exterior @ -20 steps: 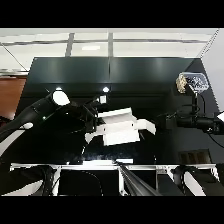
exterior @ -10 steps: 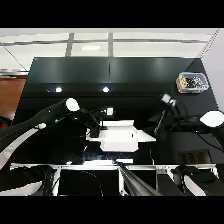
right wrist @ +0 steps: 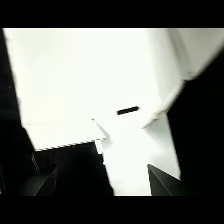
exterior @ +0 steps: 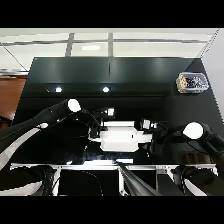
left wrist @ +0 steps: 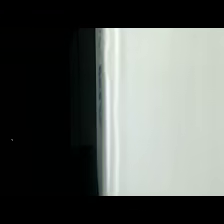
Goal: Fold the box and place the chain.
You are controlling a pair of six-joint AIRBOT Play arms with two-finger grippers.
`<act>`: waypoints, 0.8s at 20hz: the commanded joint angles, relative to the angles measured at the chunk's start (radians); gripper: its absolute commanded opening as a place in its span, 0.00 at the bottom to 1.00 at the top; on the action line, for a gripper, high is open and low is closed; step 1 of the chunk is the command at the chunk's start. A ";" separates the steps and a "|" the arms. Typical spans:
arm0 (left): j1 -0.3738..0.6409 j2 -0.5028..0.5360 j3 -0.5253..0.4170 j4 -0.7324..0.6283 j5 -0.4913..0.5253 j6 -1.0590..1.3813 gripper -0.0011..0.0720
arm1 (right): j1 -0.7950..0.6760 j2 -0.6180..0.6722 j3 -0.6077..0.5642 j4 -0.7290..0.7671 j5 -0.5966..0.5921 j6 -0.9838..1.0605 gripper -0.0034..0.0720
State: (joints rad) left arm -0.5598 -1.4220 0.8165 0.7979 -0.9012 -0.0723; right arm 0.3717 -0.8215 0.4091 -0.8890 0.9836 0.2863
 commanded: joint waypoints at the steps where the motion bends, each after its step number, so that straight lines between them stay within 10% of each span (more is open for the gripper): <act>1: -0.008 0.000 0.025 0.111 0.004 -0.143 0.05 | 0.055 -0.001 -0.017 -0.013 -0.043 -0.029 0.91; 16: -0.049 0.000 0.037 0.196 0.021 -0.171 0.05 | 0.246 -0.054 -0.017 0.057 -0.249 -0.033 0.91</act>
State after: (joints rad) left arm -0.6083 -1.4212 0.8528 0.9905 -0.8825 -0.2409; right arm 0.5953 -0.8722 0.3927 -0.8707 0.7712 0.2508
